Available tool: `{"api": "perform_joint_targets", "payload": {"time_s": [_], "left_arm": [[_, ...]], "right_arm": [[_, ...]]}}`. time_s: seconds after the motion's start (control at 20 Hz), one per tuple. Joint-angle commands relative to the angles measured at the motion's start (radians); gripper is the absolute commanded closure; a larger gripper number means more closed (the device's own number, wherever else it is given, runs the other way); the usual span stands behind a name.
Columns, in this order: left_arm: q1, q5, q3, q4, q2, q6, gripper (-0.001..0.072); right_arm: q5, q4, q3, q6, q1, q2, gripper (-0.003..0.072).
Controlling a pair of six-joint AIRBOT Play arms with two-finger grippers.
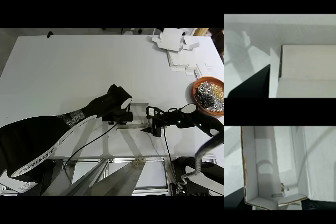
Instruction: Fold the box and place the chain.
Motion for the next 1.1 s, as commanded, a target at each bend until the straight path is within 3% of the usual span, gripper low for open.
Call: {"api": "perform_joint_targets", "payload": {"time_s": [0.0, 0.1, 0.15, 0.2, 0.35, 0.6, 0.7, 0.75, 1.05], "left_arm": [[0.001, 0.018, -0.006, 0.005, -0.002, 0.0, 0.0462], [-0.001, 0.019, -0.006, 0.005, -0.005, 0.0, 0.0463], [-0.002, 0.019, -0.007, 0.005, -0.006, 0.0, 0.0503], [-0.002, 0.019, -0.008, 0.006, -0.006, 0.0, 0.0589], [-0.002, 0.019, -0.009, 0.006, -0.006, 0.0, 0.0699], [-0.001, 0.019, -0.009, 0.01, -0.006, 0.001, 0.0697], [-0.001, 0.019, -0.009, 0.01, -0.006, 0.001, 0.0607], [-0.001, 0.019, -0.009, 0.01, -0.006, 0.001, 0.06], [-0.001, 0.02, -0.009, 0.027, -0.006, 0.001, 0.06]], "right_arm": [[0.0, 0.0, 0.0, 0.0, 0.0, 0.0, 0.0166], [0.0, 0.0, 0.0, 0.0, 0.0, 0.0, 0.0166], [0.0, 0.0, 0.0, 0.0, 0.0, 0.0, 0.0166], [0.0, 0.0, 0.0, -0.001, 0.0, 0.0, 0.0166], [0.0, 0.0, 0.0, -0.001, 0.0, 0.0, 0.0166], [0.0, 0.0, 0.0, -0.001, 0.0, 0.0, 0.0166], [0.0, 0.0, 0.0, 0.0, 0.0, 0.0, 0.0166], [0.0, 0.0, 0.0, 0.0, 0.0, 0.0, 0.0166], [0.0, 0.0, 0.0, 0.0, 0.0, 0.0, 0.0166]]}}
